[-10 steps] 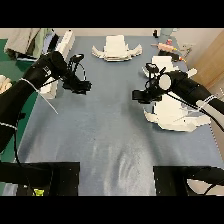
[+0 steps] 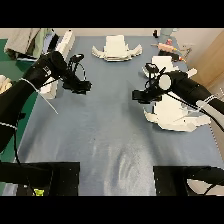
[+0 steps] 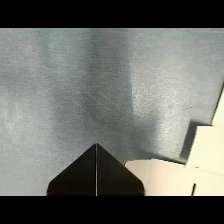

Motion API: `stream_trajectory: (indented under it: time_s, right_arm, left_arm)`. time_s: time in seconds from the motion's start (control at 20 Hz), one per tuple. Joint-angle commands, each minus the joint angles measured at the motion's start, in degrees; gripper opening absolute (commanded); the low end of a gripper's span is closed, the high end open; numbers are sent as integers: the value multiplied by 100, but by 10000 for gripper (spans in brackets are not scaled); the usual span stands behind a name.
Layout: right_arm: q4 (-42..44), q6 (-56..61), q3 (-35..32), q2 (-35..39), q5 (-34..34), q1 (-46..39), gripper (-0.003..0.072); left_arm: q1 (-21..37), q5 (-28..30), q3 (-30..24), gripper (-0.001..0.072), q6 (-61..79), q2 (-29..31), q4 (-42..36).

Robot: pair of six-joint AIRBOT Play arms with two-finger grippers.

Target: Fold the box.

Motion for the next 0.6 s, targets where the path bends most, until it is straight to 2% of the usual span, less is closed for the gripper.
stream_trajectory:
  time_s: [0.0,0.35,0.5,0.55]
  right_arm:
    - [2,2,4,-2,0,2,2]
    - [186,155,4,-17,-225,4,2]
    - [684,317,9,-48,-157,2,2]
    - [579,321,87,-7,-79,-59,2]
  left_arm:
    - [-2,2,7,16,2,-2,-9]
    - [-2,4,7,16,2,-2,-7]
    - [-2,463,7,16,-42,-2,-72]
    - [-2,389,7,16,-66,-2,-208]
